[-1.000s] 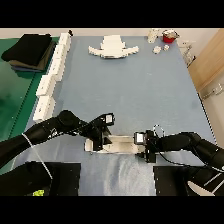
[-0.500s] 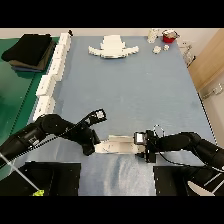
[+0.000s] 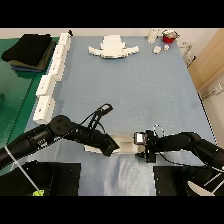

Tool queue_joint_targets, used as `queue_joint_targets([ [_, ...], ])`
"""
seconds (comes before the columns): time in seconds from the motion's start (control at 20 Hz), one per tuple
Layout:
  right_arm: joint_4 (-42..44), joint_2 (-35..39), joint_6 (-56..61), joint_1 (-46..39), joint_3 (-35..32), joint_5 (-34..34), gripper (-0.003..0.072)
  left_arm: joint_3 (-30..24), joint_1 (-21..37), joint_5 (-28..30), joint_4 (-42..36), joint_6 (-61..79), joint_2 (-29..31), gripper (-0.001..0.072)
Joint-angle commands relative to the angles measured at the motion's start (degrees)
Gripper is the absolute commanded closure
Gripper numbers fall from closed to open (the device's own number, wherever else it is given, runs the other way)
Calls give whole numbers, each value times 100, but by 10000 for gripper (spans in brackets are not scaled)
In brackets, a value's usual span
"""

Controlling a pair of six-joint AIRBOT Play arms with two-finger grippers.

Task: Fold the box.

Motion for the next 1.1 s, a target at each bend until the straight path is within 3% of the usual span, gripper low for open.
queue_joint_targets([
  [0.0,0,-2,0,2,2,0,121,234,66,1073,-452,-229,-433,696],
  [0.35,0,-2,0,2,2,0,121,264,804,1060,-144,-953,-1285,696],
  [0.65,0,-2,0,2,2,0,122,267,883,925,-153,-1099,-2006,696],
  [0.85,0,-2,0,2,2,0,121,350,883,844,-197,-1008,-2006,696],
  [1.05,0,-2,-2,2,2,0,121,942,883,-20,-33,50,-1443,697],
])
